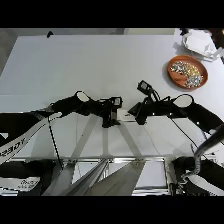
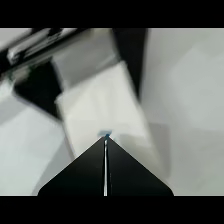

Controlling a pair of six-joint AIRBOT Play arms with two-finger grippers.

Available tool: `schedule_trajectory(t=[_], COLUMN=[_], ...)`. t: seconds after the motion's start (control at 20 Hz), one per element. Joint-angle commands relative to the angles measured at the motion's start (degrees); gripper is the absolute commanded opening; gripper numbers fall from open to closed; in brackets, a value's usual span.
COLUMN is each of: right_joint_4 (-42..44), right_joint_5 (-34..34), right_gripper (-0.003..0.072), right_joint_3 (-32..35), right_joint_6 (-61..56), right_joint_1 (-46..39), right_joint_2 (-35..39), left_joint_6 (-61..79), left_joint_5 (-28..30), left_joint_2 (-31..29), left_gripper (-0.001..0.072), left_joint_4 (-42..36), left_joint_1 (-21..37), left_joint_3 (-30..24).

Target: Fold the box and place the chain.

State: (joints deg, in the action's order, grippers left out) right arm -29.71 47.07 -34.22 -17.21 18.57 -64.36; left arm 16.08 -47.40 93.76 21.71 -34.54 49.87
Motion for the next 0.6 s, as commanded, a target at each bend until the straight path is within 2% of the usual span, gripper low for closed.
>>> schedule_trajectory(t=[0.0,0.15,0.25,0.3,0.35,0.45,0.55], right_joint_4=[-9.4,-36.0,-53.2,-58.9,-63.1,-65.7,-65.7], right_joint_5=[0.3,3.6,10.3,14.5,19.8,27.9,30.3], right_gripper=[0.0012,0.0013,0.0012,0.0012,0.0012,0.0012,0.0012], right_joint_3=[-6.2,-11.9,-14.1,-14.3,-14.3,-13.9,-12.4], right_joint_6=[-16.8,-44.4,-58.5,-62.1,-64.1,-66.4,-69.5], right_joint_1=[0.0,0.0,0.0,0.0,0.0,-1.4,-5.4], right_joint_2=[3.2,6.6,7.8,8.1,7.8,6.7,5.9], left_joint_6=[0.2,0.2,0.2,0.2,0.2,0.2,0.2], left_joint_5=[0.0,0.0,0.0,0.0,0.0,0.0,0.0], left_joint_2=[0.0,0.0,0.0,0.0,0.0,0.0,0.0], left_gripper=[0.0210,0.0210,0.0210,0.0210,0.0210,0.0210,0.0210], left_joint_4=[0.2,0.2,0.2,0.2,0.2,0.2,0.2], left_joint_1=[0.0,0.0,0.0,0.0,0.0,0.0,0.0], left_joint_3=[0.0,0.0,0.0,0.0,0.0,0.0,0.0])
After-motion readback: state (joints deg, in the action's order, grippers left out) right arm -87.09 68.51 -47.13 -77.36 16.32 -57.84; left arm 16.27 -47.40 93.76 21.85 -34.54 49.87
